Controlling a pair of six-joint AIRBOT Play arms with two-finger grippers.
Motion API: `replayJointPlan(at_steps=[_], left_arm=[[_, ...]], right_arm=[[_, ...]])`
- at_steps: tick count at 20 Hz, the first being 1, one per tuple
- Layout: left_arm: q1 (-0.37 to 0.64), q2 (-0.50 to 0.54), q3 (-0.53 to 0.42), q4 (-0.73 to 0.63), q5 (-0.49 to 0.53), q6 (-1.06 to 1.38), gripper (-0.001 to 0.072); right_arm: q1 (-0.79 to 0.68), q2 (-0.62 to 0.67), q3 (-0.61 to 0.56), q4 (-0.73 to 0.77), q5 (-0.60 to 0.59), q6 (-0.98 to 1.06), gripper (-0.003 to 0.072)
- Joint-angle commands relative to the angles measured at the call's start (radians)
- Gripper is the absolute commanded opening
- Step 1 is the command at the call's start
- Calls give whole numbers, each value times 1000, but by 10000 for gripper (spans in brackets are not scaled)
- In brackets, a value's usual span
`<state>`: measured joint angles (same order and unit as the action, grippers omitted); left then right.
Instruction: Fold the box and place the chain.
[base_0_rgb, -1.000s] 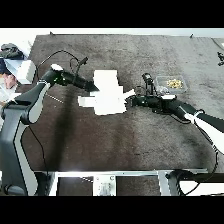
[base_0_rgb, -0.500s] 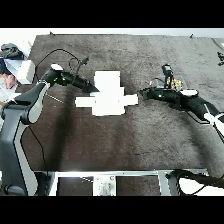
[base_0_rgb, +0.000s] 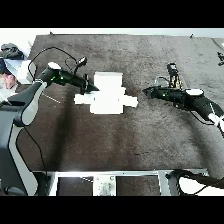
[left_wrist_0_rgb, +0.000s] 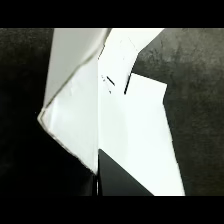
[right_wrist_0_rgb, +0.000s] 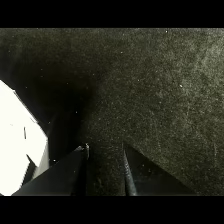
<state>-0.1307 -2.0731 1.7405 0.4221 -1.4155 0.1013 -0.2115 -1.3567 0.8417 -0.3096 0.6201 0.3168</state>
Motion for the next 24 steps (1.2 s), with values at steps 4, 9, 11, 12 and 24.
replayJointPlan(at_steps=[4, 9, 11, 12, 24], left_arm=[[1, 47, -195, -117, 171, 302, 5], [0, 45, -238, -114, 221, 371, 11], [0, 45, -246, -114, 238, 412, 11], [0, 45, -246, -114, 237, 416, 12], [1, 45, -246, -106, 247, 457, 12]], right_arm=[[-1, 0, 0, -2, 2, 0, 299], [-1, 0, 0, -2, 1, -3, 299], [-1, 0, 0, -2, 1, -6, 299], [-1, 0, 0, -2, 1, -10, 299], [-1, 0, 0, 0, 84, -192, 506]])
